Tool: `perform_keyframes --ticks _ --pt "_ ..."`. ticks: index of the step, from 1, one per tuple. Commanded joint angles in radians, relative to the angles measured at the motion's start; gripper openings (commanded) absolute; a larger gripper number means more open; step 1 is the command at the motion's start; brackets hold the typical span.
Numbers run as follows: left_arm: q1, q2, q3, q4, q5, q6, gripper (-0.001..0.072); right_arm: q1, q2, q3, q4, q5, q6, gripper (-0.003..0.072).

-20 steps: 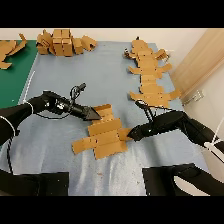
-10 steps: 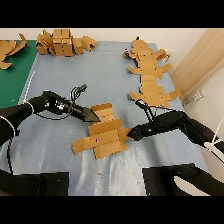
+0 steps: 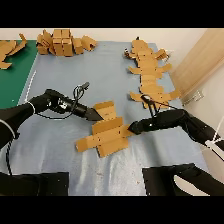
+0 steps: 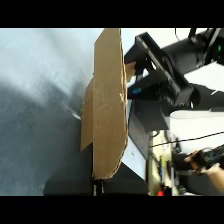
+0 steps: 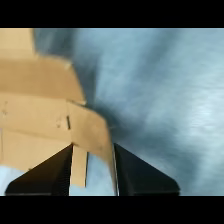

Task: Fold the box.

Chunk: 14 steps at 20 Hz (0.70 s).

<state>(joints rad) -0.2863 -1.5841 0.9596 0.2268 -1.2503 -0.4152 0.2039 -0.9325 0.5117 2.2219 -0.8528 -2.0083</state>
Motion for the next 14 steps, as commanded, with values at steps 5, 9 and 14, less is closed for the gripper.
perform_keyframes --ticks 5,9,14 --pt "-0.145 0.089 0.002 0.034 0.112 0.280 0.0014 -0.173 0.075 0.107 -0.070 0.037 0.284 0.0367" --pt "-0.143 0.086 -0.026 0.083 0.175 0.383 0.0014 -0.185 0.106 0.108 -0.055 0.037 0.285 0.0367" --pt "-0.144 0.090 -0.026 0.105 0.157 0.454 0.0013 -0.185 0.104 0.107 -0.045 0.056 0.292 0.0355"
